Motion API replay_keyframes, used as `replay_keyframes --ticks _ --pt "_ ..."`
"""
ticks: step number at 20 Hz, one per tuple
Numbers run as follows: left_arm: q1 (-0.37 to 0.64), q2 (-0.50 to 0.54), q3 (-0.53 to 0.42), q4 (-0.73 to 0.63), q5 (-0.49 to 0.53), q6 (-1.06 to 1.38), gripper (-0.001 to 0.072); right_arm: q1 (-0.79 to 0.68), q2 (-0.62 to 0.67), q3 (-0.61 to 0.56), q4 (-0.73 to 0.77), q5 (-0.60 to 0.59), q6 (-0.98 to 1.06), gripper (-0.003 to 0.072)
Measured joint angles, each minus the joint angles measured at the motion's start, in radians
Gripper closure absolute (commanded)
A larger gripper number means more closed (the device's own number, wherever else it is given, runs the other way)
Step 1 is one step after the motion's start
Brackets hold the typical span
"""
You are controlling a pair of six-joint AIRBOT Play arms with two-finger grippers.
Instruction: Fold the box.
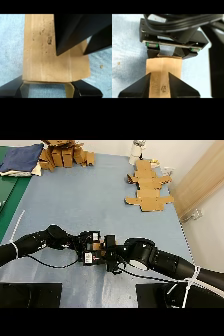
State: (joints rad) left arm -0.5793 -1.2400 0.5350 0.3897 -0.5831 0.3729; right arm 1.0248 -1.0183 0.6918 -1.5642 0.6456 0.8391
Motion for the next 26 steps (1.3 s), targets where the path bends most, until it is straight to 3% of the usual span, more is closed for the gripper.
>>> replay_keyframes --ticks 6,7,26 --pt "0.000 0.000 0.000 0.000 0.000 0.000 0.0295 0.005 -0.019 0.000 -0.024 0.001 0.036 0.0354" --pt "0.000 0.000 0.000 0.000 0.000 0.000 0.0295 0.005 -0.022 0.000 -0.029 0.001 0.042 0.0390" --pt "0.000 0.000 0.000 0.000 0.000 0.000 0.0294 0.006 -0.047 0.000 -0.093 -0.002 0.099 0.0402"
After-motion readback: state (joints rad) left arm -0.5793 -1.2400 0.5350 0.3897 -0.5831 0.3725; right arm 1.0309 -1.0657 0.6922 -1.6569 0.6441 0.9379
